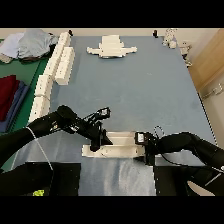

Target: Fold the box.

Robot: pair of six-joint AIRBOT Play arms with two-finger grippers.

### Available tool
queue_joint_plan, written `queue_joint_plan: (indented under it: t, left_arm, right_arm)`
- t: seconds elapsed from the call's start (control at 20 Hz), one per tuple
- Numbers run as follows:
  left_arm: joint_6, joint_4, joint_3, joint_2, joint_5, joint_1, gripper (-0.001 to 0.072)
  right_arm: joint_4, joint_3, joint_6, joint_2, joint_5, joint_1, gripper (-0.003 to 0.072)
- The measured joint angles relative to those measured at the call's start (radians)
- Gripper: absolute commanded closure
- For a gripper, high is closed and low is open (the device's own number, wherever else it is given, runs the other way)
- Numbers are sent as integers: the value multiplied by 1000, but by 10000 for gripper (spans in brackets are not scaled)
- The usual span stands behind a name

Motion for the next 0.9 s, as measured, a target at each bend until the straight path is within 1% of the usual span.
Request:
queue_joint_plan:
  t: [0.3, 0.35, 0.4, 0.55, 0.9]
  left_arm:
    - [0, 0, 0, 0, 0, 0, 695]
    - [0, 0, 0, 0, 0, 0, 696]
    - [0, 0, 0, 0, 0, 0, 696]
    - [0, 1, 0, 0, -3, 0, 696]
    - [0, 0, 0, 0, -1, 0, 696]
  right_arm:
    - [5, 18, 0, 2, -29, 3, -31]
    - [5, 20, 0, 3, -36, 11, -31]
    - [5, 20, 0, 3, -36, 21, -14]
    - [3, 21, 0, 3, -37, 58, -10]
    - [-11, 2, 0, -11, 26, 82, -10]
